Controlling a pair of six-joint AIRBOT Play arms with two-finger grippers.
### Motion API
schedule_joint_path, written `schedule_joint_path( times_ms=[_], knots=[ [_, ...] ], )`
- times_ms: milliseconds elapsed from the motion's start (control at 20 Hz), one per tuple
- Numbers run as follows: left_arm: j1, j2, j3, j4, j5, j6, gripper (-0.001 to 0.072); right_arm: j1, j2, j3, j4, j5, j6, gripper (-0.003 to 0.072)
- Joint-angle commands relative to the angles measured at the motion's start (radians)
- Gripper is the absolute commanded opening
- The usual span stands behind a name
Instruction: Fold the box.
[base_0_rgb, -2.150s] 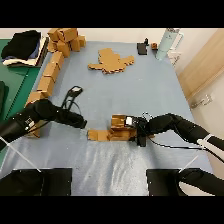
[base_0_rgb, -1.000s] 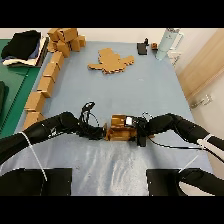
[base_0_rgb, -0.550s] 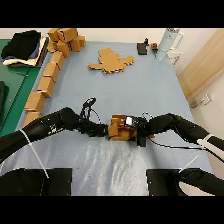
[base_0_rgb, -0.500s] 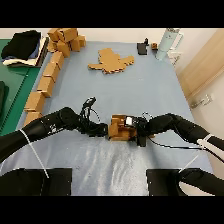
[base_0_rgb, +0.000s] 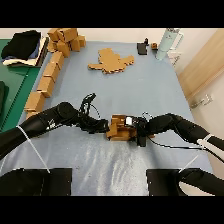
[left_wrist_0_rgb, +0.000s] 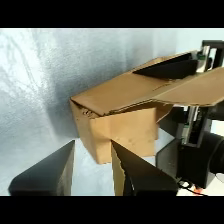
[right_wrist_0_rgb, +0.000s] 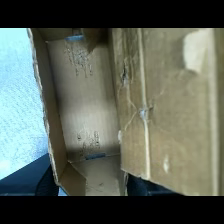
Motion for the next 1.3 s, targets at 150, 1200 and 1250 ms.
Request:
schedule_joint_path(
  times_ms=[150, 1200, 1250],
  knots=[
    [-0.017, -0.006, 0.024, -0.011, -0.013, 0.001, 0.0376, 0.000, 0.000, 0.000, 0.000, 0.000, 0.000, 0.0480],
    [-0.148, -0.040, 0.056, 0.378, 0.064, -0.411, 0.0522, 0.000, 0.000, 0.000, 0.000, 0.000, 0.000, 0.0480],
    [-0.159, -0.043, 0.069, 0.398, 0.064, -0.428, 0.0522, 0.000, 0.000, 0.000, 0.000, 0.000, 0.000, 0.0480]
  ],
)
